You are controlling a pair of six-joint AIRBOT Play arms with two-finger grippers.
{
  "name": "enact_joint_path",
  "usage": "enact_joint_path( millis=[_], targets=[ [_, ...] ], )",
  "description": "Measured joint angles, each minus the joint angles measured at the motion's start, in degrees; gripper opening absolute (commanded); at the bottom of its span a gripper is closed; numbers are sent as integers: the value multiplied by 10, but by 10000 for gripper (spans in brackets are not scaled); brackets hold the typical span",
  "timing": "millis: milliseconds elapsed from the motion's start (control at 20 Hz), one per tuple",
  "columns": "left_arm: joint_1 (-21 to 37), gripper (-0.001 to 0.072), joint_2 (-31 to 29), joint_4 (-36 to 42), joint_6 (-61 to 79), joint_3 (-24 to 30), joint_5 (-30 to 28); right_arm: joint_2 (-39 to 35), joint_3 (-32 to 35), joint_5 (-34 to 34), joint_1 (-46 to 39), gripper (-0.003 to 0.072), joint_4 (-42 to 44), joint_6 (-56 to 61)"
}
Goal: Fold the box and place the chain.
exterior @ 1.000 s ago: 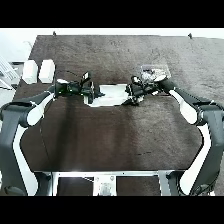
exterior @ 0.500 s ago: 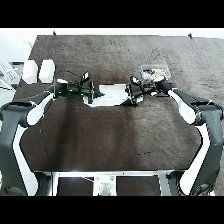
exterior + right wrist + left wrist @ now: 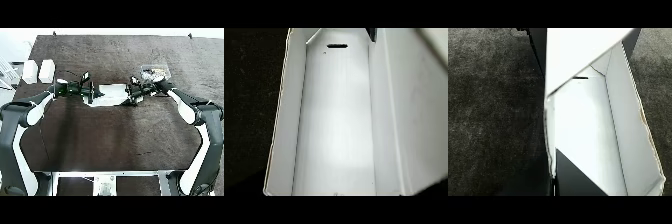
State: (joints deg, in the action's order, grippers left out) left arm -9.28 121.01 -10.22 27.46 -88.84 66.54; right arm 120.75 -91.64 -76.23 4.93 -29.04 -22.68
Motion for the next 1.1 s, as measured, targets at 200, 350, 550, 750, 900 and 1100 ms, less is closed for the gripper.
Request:
enact_joint_path(
  millis=[200, 350, 550, 750, 900, 1100],
  targets=[
    [0, 20, 0, 0, 0, 0, 0, 1, 0, 2, 1, 601, 1, 0],
    [0, 20, 0, 0, 0, 0, 0, 1, 0, 3, 1, 599, 0, -1],
    [0, 20, 0, 0, 0, 0, 0, 1, 0, 5, 2, 587, 0, -1],
    [0, 20, 0, 0, 0, 0, 0, 1, 0, 6, 2, 586, -1, -1],
    [0, 20, 0, 0, 0, 0, 0, 0, 0, 6, 2, 577, -3, -1],
    [0, 20, 0, 0, 0, 0, 0, 0, 0, 8, 2, 573, -5, -1]
  ],
)
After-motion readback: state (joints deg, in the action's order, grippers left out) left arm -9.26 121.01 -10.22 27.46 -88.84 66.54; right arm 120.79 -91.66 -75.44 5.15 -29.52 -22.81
